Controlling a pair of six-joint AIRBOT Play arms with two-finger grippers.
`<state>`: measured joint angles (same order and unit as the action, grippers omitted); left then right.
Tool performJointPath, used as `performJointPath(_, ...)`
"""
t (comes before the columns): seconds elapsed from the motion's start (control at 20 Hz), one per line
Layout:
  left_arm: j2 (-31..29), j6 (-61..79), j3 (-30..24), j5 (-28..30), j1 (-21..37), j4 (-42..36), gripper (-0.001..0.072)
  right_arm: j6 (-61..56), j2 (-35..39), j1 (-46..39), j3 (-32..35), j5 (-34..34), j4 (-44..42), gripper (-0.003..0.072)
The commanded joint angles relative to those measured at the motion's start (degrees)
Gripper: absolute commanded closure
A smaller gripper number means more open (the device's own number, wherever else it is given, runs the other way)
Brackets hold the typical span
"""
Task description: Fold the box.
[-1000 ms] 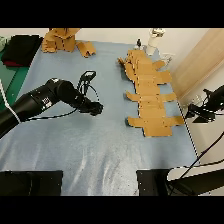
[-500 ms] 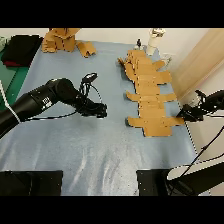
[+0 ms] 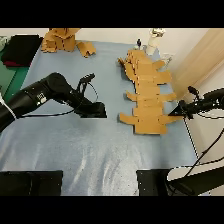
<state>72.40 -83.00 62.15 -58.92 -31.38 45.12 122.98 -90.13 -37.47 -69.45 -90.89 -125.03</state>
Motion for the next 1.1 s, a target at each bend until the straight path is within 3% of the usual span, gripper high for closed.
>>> performJointPath(0.0,-0.02,6.29,0.04,-6.12,4.83,-4.22,0.0185,-0.94,6.01,2.29,4.57,-1.2,-1.51,0.0682)
performJointPath(0.15,-0.02,10.21,-0.24,-8.52,8.87,-4.46,0.0185,-3.78,13.38,5.51,9.92,1.92,-1.49,0.0682)
performJointPath(0.3,-0.02,13.25,-0.96,-11.65,12.02,-4.55,0.0185,-9.33,21.57,11.02,19.06,9.46,-1.55,0.0682)
performJointPath(0.55,-0.02,17.84,-4.72,-15.8,16.41,-5.03,0.0186,-21.03,34.32,28.17,35.67,24.98,-1.62,0.0683)
performJointPath(0.75,-0.02,20.79,-9.75,-16.15,19.15,-7.56,0.0186,-28.26,39.89,41.13,39.04,31.47,-0.24,0.068)
performJointPath(0.8,-0.02,21.53,-10.75,-16.13,19.65,-8.41,0.0186,-28.55,39.78,42.75,39.04,31.28,-0.2,0.0591)
performJointPath(0.85,-0.02,22.32,-11.58,-16.11,19.89,-8.96,0.0186,-28.57,39.32,43.91,39.04,30.86,-0.09,0.04)
performJointPath(1.05,-0.02,22.38,-12.79,-16.31,20.04,-9.18,0.0186,-28.52,36.76,44.57,39.06,30.36,0.81,0.0385)
